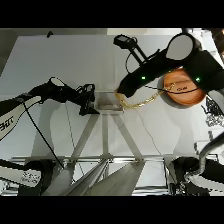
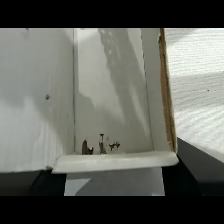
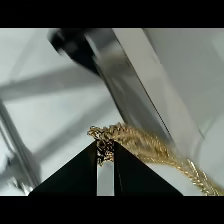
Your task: Fold the box and place the chain.
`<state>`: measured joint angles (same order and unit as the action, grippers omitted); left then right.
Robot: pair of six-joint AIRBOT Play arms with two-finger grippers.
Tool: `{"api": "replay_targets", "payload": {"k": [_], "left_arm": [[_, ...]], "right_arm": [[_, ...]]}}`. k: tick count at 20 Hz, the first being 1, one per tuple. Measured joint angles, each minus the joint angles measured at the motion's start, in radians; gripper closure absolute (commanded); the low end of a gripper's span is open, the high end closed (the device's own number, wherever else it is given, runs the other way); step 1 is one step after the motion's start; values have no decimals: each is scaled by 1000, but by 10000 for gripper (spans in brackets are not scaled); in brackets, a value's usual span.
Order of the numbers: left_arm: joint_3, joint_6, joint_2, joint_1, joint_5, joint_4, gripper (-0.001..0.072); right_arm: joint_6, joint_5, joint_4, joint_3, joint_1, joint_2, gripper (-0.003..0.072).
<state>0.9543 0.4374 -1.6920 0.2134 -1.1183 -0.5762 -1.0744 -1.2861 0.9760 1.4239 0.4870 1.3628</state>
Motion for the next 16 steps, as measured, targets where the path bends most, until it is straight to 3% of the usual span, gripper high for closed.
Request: {"api": "replay_targets", "payload": {"k": [6,11,14,16], "left_arm": [[0,0,0,0,0,0,455],[0,0,0,0,0,0,455],[0,0,0,0,0,0,455],[0,0,0,0,0,0,455]], "right_arm": [[29,148,-84,0,34,82,681],[33,117,-52,-1,40,173,672],[39,64,-7,-1,40,211,426],[61,38,10,-1,40,219,391]]}}
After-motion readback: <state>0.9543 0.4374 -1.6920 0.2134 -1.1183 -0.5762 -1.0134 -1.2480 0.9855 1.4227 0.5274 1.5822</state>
